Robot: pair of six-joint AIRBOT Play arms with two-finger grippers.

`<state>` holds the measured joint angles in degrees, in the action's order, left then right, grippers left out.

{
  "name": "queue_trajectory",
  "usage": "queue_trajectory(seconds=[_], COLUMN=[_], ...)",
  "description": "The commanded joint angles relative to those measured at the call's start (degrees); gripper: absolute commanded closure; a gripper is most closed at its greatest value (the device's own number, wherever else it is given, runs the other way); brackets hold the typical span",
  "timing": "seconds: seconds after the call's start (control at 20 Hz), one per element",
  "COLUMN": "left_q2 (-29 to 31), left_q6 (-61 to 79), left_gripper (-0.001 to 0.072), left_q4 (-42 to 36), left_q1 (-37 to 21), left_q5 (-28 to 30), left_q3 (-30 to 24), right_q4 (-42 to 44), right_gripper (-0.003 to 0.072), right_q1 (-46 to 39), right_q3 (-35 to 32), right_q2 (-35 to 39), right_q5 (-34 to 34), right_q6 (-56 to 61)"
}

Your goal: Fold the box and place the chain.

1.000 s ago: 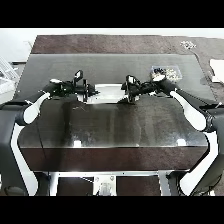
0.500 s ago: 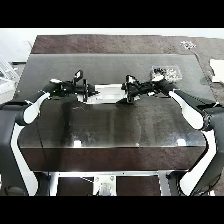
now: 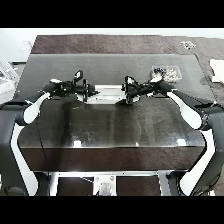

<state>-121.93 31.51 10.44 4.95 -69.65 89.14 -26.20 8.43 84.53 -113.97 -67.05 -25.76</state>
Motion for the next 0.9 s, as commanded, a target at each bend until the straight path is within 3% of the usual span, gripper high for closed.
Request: queue_trajectory(seconds=[0.0,0.75,0.85], left_q2=[0.0,0.0,0.0], left_q6=[0.0,0.0,0.0], left_gripper=[0.0689,0.0689,0.0689], left_q4=[0.0,0.0,0.0], left_q1=[0.0,0.0,0.0], left_q5=[0.0,0.0,0.0], left_q3=[0.0,0.0,0.0], right_q4=[-0.2,-1.9,-1.9], right_gripper=[-0.0006,-0.0003,0.0040], right_q1=[0.0,0.0,0.0], right_q3=[0.3,2.1,2.1], right_q2=[-0.6,-1.3,-1.3], right_q5=[0.1,-0.2,-0.2], right_q6=[0.0,0.2,0.2])
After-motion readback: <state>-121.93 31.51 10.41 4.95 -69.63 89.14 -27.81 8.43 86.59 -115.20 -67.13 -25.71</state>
